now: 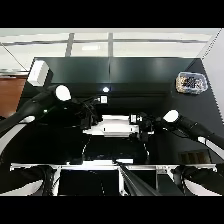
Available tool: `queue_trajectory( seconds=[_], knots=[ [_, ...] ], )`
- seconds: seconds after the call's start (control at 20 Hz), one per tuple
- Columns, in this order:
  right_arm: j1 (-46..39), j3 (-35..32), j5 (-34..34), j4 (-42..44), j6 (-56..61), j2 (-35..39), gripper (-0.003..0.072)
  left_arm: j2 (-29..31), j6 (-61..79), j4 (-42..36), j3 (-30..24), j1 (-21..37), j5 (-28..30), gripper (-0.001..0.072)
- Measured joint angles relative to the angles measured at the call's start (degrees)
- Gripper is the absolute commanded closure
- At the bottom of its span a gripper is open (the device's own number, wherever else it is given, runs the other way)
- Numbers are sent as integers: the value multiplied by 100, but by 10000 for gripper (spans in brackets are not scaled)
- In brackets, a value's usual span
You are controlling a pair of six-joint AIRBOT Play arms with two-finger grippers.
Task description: Fold the box and place the chain.
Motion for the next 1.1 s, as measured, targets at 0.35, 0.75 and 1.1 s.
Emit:
queue_trajectory(
  seconds=[0.35,0.75,1.1],
  knots=[
    [0,0,72,-44,-33,0,500,588,-1303,-1158,-577,-114,-466,685],
    [0,0,79,-46,-33,0,499,201,-1036,-3080,-1167,-321,2684,684],
    [0,0,70,-48,-26,0,500,-409,-988,-2806,-1189,-323,2752,685]
  ],
)
